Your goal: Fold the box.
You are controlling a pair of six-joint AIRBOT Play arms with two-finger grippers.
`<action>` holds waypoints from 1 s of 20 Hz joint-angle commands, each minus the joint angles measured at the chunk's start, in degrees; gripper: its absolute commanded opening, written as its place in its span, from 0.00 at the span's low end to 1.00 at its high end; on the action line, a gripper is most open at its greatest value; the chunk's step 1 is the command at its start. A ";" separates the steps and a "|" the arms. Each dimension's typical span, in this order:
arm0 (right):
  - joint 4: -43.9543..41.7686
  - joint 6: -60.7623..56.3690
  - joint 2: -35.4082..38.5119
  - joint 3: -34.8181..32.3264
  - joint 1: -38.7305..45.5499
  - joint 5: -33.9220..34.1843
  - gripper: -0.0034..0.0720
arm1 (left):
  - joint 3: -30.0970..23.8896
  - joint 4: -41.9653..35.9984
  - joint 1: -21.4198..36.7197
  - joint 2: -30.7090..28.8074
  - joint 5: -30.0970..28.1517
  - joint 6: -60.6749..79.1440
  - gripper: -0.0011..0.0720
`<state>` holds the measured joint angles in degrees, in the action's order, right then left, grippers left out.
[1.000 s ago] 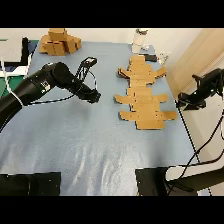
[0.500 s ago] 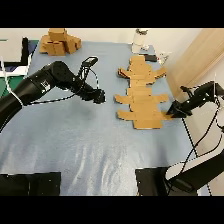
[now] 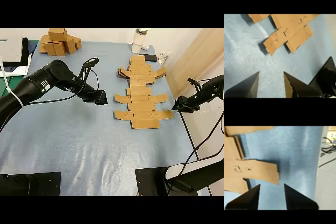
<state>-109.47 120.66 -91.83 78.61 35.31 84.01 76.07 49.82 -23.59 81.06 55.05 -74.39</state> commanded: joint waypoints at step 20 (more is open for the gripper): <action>-17.27 2.84 -7.15 -0.76 -0.92 9.70 0.32 | 0.04 -10.47 0.00 0.02 3.69 3.08 0.72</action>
<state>-123.55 123.52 -98.91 78.39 34.98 91.05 76.07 41.43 -23.59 81.06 58.06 -71.96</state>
